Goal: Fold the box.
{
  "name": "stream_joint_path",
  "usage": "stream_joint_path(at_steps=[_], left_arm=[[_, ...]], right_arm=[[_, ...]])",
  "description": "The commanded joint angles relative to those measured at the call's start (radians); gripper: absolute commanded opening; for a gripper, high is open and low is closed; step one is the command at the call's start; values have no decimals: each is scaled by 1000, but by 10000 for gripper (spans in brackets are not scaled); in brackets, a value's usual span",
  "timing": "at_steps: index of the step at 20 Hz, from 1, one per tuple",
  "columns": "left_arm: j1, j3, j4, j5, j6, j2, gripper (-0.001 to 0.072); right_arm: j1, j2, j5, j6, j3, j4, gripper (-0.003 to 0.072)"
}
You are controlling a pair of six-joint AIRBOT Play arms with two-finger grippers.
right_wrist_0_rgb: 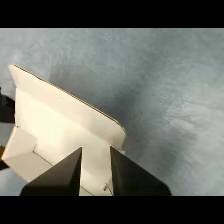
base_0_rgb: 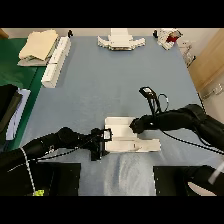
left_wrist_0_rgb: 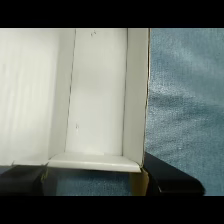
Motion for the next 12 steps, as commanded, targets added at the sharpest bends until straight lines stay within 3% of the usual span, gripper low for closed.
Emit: stream_joint_path(at_steps=[1, 3, 4, 5, 6, 8, 9, 10, 12], left_arm=[[0, 1, 0, 0, 0, 1, 528], [0, 1, 0, 0, 0, 1, 528], [0, 1, 0, 0, 0, 1, 528], [0, 1, 0, 0, 0, 1, 528], [0, 1, 0, 0, 0, 1, 528], [0, 1, 0, 0, 0, 1, 528], [0, 1, 0, 0, 0, 1, 528], [0, 1, 0, 0, 0, 1, 529], [0, 1, 0, 0, 0, 1, 528]], right_arm=[[0, 158, -192, -239, -6, -106, 279], [0, 193, -277, -405, -39, -94, 304], [0, 194, -294, -455, -60, -95, 393], [0, 188, -293, -495, -83, -95, 536], [0, 176, -285, -556, -107, -92, 600], [1, 140, -254, -700, -146, -71, 603], [1, 120, -239, -784, -162, -45, 635], [1, 98, -222, -870, -175, -19, 718], [3, 64, -170, -977, -189, 0, 718]])
